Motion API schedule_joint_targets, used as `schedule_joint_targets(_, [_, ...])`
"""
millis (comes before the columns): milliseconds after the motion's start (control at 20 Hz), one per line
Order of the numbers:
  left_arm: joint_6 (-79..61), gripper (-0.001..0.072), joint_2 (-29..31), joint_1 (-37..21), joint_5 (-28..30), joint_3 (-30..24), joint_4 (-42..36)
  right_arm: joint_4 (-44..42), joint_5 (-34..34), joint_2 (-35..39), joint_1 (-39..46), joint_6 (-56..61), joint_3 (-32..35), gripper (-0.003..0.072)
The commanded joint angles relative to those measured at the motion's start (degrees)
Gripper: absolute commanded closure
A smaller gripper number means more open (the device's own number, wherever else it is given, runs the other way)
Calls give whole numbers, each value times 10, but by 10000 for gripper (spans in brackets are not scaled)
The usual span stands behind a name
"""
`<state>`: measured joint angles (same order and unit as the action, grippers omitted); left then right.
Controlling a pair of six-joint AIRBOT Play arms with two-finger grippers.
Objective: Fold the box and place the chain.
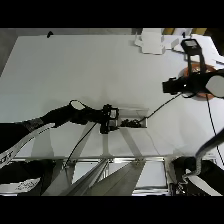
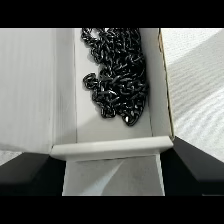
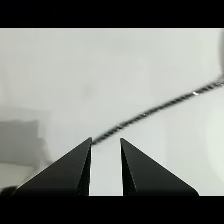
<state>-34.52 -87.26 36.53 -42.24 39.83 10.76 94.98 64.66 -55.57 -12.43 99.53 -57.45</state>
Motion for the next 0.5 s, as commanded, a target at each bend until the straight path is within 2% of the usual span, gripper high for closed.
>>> schedule_joint_targets(0, [0,438,0,0,0,0,0,-32,2,-44,98,-58,19,463])
schedule_joint_targets(50, [0,438,0,0,0,0,0,-40,-8,-63,106,-72,30,438])
schedule_joint_targets(200, [0,438,0,0,0,0,0,-44,-56,-120,108,-73,55,437])
schedule_joint_targets(300, [0,438,0,0,0,0,0,-57,-72,-162,108,-73,56,384])
schedule_joint_targets(450, [0,438,0,0,0,0,0,-70,-102,-216,108,-73,56,368])
